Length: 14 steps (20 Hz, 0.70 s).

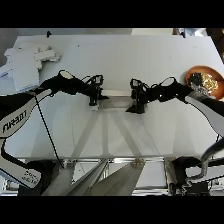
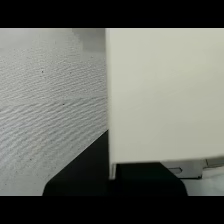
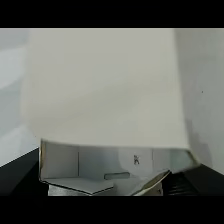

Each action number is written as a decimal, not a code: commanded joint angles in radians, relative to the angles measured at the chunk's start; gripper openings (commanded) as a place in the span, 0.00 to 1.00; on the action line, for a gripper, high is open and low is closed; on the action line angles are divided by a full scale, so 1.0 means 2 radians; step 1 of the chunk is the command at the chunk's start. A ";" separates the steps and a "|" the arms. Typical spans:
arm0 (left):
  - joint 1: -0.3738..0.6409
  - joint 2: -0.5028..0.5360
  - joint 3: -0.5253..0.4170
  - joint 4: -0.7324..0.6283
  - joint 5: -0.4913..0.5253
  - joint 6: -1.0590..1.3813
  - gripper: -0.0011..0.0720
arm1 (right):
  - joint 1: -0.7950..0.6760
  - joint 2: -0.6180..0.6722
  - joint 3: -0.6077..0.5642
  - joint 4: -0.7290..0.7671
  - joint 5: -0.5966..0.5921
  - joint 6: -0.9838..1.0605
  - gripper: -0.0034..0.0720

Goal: Fold the box and place the chain.

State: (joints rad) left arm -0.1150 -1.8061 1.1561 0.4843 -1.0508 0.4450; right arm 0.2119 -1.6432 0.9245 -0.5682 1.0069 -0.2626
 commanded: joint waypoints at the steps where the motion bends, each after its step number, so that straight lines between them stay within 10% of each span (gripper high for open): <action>1: 0.001 0.000 0.000 0.000 0.002 0.000 0.03 | -0.001 -0.002 -0.011 -0.003 -0.028 -0.009 0.97; 14: 0.001 0.000 0.000 0.000 0.002 0.000 0.03 | 0.003 -0.003 -0.011 0.048 -0.010 -0.057 0.97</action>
